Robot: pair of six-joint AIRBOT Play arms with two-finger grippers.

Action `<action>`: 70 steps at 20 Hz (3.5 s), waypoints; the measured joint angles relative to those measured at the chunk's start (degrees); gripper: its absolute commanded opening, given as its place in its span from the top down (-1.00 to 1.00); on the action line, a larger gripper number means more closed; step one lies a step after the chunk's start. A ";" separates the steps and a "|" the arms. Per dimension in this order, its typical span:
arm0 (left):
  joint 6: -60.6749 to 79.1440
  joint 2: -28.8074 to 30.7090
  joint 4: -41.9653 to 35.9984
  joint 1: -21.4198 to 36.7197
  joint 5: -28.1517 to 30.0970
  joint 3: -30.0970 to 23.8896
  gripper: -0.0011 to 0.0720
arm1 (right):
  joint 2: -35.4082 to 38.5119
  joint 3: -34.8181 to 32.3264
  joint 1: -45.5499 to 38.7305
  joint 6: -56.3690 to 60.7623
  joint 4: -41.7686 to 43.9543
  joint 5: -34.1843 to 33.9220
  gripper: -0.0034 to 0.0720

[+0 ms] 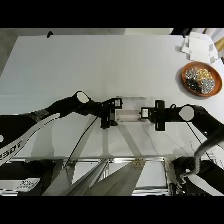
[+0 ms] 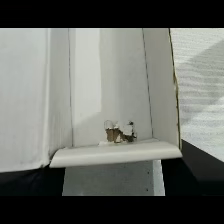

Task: Fold the box and place the chain.

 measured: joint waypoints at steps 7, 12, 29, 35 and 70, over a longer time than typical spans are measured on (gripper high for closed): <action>0.00 0.00 0.00 0.00 0.02 0.00 0.95 | -1.62 -0.02 1.38 -4.81 5.33 -0.22 0.50; 0.04 0.00 0.04 0.00 0.00 0.00 0.95 | -1.86 -0.04 1.53 -7.45 10.05 -0.70 0.50; -0.07 0.00 0.00 0.00 0.00 0.00 0.95 | -4.68 -0.02 3.43 -7.23 16.72 -0.42 0.84; -0.02 0.00 -0.02 0.00 -0.02 0.00 0.95 | 5.09 -0.04 3.39 24.39 5.92 3.80 0.88; 0.00 0.00 0.00 -0.02 0.00 0.00 0.95 | -9.53 -0.55 -18.64 54.73 18.25 12.46 0.88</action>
